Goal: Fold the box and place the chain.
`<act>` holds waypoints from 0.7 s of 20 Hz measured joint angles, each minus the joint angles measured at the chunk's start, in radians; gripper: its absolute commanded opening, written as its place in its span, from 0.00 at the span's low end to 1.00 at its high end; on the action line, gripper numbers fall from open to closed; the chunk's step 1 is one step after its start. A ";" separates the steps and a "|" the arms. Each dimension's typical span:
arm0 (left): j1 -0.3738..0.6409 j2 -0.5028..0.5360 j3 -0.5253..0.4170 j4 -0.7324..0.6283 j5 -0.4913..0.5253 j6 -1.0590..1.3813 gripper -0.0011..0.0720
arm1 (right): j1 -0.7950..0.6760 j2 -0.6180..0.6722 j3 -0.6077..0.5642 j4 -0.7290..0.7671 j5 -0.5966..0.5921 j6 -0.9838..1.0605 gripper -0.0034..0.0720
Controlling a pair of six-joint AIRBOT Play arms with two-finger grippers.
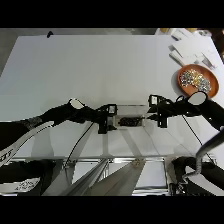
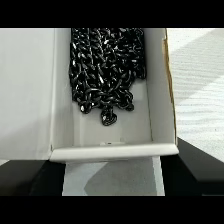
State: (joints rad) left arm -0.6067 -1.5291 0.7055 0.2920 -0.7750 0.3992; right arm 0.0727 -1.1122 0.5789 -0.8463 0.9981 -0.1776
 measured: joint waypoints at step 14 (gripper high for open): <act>0.000 0.000 0.000 0.000 0.000 0.000 0.44 | 0.000 -0.019 -0.017 0.040 0.052 -0.108 0.26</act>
State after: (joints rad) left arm -0.6067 -1.5291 0.7055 0.2924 -0.7750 0.3992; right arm 0.0727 -1.1316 0.5621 -0.8066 1.0500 -0.2852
